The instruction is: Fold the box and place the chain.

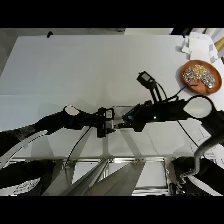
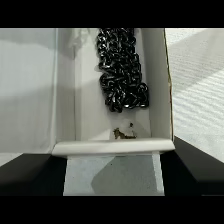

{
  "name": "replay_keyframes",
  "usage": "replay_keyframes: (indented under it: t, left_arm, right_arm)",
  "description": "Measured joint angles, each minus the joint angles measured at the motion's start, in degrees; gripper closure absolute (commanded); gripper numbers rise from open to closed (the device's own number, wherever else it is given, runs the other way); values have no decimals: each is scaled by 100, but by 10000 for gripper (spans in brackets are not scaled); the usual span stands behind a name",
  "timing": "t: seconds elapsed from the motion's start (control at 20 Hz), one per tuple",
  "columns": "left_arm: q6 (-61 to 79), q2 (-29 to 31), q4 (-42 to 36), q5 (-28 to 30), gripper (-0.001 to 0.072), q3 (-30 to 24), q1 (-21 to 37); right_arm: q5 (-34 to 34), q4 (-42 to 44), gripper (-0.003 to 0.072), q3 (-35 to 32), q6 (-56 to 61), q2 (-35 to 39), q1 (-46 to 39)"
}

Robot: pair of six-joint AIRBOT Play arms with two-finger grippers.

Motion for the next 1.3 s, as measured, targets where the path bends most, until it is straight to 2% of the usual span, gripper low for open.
replay_keyframes:
  t: [0.15,0.25,0.6,0.65,0.7,0.75,0.9,0.95,1.0,1.05,1.3]
  left_arm:
    - [-2,0,-2,0,397,0,0]
    - [0,0,0,0,397,0,0]
    - [-2,0,0,0,397,0,0]
    - [-2,0,0,0,397,0,0]
    - [-2,0,0,0,397,0,0]
    - [-2,0,0,0,397,0,0]
    - [-2,0,-2,0,397,0,-2]
    - [-2,0,0,0,397,0,0]
    - [-2,0,0,0,397,0,0]
    - [-2,0,-2,0,397,0,0]
    - [-2,0,0,0,397,0,0]
  right_arm:
    - [-35,-109,667,-144,-26,-424,83]
    - [-55,-177,576,-260,-42,-614,109]
    - [-160,-269,554,-442,-46,-817,131]
    - [-162,-280,483,-446,-44,-813,131]
    - [-162,-280,352,-452,-37,-791,131]
    - [-164,-286,298,-455,-22,-752,129]
    - [-131,-291,298,-428,0,-549,68]
    - [-94,-295,326,-413,7,-470,-7]
    - [-9,-308,399,-385,33,-380,-144]
    - [105,-350,416,-348,87,-306,-321]
    - [424,-1139,415,-205,723,-85,-1727]
